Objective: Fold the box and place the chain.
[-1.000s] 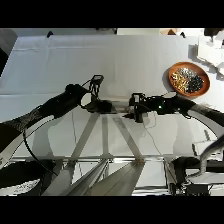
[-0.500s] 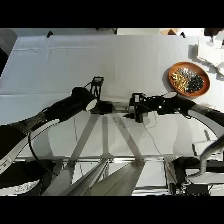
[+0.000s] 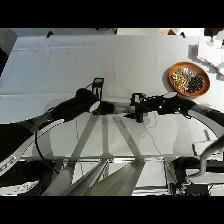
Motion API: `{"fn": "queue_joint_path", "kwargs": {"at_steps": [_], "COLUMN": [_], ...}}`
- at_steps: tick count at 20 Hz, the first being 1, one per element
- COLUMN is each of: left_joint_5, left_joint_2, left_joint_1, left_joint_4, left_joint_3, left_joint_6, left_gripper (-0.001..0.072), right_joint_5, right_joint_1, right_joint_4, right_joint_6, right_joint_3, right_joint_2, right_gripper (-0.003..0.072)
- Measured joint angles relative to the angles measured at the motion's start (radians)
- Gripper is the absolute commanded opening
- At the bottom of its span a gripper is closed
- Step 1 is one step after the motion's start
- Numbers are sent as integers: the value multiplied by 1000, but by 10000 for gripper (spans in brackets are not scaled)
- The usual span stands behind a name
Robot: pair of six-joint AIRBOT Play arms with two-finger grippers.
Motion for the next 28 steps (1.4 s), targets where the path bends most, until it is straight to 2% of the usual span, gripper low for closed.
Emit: {"fn": "queue_joint_path", "kwargs": {"at_steps": [1,2,7,11,16,19,21,22,26,27,28], "left_joint_5": [13,-1,-10,-38,-157,-227,-246,-249,-223,-217,-213], "left_joint_2": [3,8,71,167,335,428,464,475,475,464,445], "left_joint_1": [2,5,20,54,135,193,243,273,418,447,474], "left_joint_4": [-1,2,6,-31,-119,-141,-164,-190,-436,-508,-588], "left_joint_3": [1,0,0,0,0,0,-6,-16,-113,-137,-159], "left_joint_6": [-3,-11,-2,76,325,528,703,801,1317,1453,1596], "left_gripper": [525,530,532,532,531,536,622,637,647,697,698], "right_joint_5": [-2,-1,-2,-2,-2,-2,-2,-2,-2,-2,-2], "right_joint_1": [0,0,0,0,0,0,0,0,0,0,0], "right_joint_4": [5,3,4,3,3,2,2,2,2,2,2], "right_joint_6": [3,3,5,5,5,5,5,5,5,5,5], "right_joint_3": [0,0,0,0,0,0,0,0,0,0,0], "right_joint_2": [0,0,0,0,0,0,0,0,0,0,0], "right_gripper": [407,407,407,407,407,407,407,407,407,407,407]}}
